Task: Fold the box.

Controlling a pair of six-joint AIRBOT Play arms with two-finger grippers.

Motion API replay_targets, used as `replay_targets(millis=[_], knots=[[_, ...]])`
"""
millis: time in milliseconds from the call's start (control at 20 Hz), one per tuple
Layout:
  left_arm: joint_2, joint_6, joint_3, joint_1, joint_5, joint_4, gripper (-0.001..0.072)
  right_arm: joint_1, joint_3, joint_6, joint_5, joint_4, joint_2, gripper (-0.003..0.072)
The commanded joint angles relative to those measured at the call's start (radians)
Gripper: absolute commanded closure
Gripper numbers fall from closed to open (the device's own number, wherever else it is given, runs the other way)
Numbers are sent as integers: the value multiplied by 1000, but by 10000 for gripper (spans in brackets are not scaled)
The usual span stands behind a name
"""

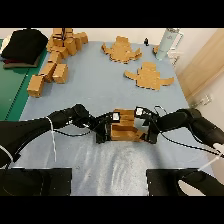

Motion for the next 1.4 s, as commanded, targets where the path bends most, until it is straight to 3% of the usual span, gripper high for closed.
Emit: replay_targets(millis=[0,400,700,1350], knots=[[0,0,1,0,0,0,120,0,1,183,-80,-6,77,-24],[0,0,1,0,0,0,120,0,0,401,-306,280,108,-23],[0,1,1,0,0,0,120,0,0,655,-306,281,108,-23],[10,0,1,0,-10,1,111,0,0,660,-302,278,108,-23]])
